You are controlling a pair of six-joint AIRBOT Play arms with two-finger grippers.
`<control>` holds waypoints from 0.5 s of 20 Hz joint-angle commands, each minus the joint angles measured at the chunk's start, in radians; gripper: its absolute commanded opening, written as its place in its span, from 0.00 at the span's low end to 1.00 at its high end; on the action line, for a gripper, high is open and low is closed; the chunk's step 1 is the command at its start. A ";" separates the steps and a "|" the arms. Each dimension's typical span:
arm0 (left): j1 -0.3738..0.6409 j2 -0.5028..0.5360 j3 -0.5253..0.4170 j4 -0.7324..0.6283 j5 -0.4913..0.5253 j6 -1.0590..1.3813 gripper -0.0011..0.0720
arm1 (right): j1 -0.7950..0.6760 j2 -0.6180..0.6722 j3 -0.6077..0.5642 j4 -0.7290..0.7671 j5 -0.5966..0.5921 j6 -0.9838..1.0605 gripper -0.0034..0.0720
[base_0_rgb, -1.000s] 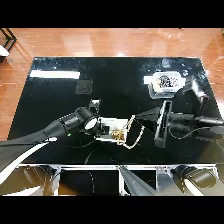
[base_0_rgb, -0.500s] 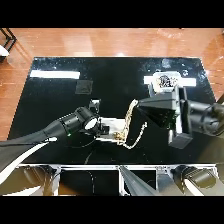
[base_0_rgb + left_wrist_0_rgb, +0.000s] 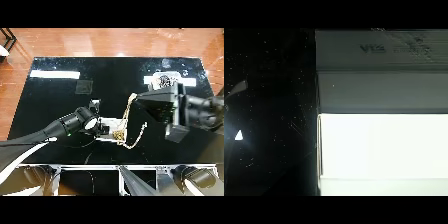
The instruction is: Fold the box and place the chain.
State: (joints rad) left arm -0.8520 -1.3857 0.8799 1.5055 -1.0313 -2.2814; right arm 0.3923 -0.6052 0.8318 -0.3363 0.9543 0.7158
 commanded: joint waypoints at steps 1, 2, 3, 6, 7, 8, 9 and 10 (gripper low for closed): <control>0.000 0.000 0.000 0.000 0.001 0.000 0.05 | 0.071 -0.061 -0.016 -0.196 0.037 0.103 0.07; 0.000 0.000 0.000 0.000 0.001 0.000 0.05 | 0.099 -0.089 -0.036 -0.227 0.035 0.121 0.07; 0.000 0.000 0.000 0.000 0.001 0.000 0.05 | 0.122 -0.118 -0.053 -0.248 0.031 0.122 0.07; 0.000 0.000 0.000 0.000 0.001 0.000 0.05 | 0.152 -0.209 -0.092 -0.279 0.001 0.121 0.07; 0.000 0.000 0.000 0.000 0.001 0.000 0.05 | 0.152 -0.232 -0.098 -0.292 -0.004 0.121 0.07; 0.000 0.000 0.000 0.000 0.001 0.000 0.05 | 0.152 -0.253 -0.101 -0.313 -0.006 0.122 0.07; 0.000 0.000 0.000 0.000 0.001 0.000 0.05 | 0.152 -0.267 -0.103 -0.324 -0.006 0.122 0.07; 0.000 0.000 0.000 0.000 0.000 0.000 0.05 | 0.152 -0.280 -0.105 -0.323 -0.006 0.122 0.07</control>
